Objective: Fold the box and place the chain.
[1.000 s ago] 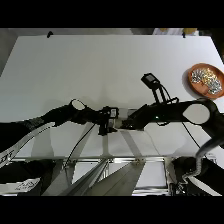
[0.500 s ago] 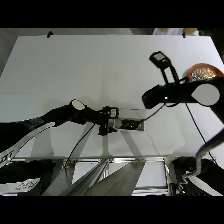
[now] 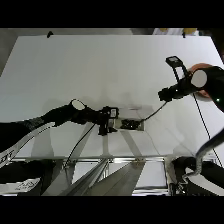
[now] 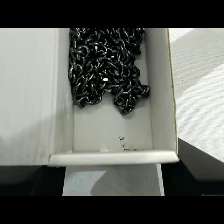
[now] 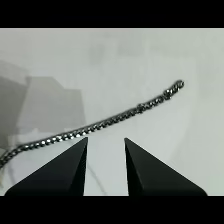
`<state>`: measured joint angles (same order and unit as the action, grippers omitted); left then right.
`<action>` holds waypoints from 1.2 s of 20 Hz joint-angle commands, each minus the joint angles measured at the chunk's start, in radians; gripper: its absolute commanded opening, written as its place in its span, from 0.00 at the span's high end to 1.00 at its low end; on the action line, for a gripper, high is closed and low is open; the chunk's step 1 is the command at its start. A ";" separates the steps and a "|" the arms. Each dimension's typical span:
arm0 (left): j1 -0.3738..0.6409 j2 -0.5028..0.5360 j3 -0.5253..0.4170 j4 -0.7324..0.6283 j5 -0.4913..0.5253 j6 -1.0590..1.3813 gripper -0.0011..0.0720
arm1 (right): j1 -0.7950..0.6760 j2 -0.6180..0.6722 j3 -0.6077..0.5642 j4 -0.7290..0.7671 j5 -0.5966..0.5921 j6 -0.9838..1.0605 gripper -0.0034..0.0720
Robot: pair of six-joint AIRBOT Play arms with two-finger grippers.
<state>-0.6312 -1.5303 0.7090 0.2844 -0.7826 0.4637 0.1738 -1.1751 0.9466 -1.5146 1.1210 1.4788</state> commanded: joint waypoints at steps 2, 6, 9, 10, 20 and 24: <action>0.000 0.000 0.001 0.000 0.000 0.000 0.70 | -0.014 -0.080 -0.058 -0.019 -0.039 0.052 0.48; 0.000 0.000 0.001 0.000 0.000 0.000 0.70 | -0.014 -0.114 -0.127 -0.018 -0.108 0.096 0.48; 0.000 0.000 0.001 0.000 0.000 0.000 0.70 | -0.014 -0.119 -0.153 -0.018 -0.143 0.097 0.48; 0.000 0.000 0.001 0.000 0.000 0.000 0.70 | -0.014 -0.119 -0.156 -0.018 -0.155 0.097 0.48; 0.000 0.000 0.001 0.000 0.000 0.000 0.70 | -0.014 -0.157 -0.159 0.004 -0.183 0.146 0.56; 0.000 0.000 0.001 0.000 0.000 0.000 0.70 | -0.014 -0.161 -0.159 0.006 -0.162 0.143 0.83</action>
<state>-0.6312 -1.5307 0.7090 0.2844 -0.7826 0.4637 0.1604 -1.3304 0.7883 -1.5105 0.9447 1.6150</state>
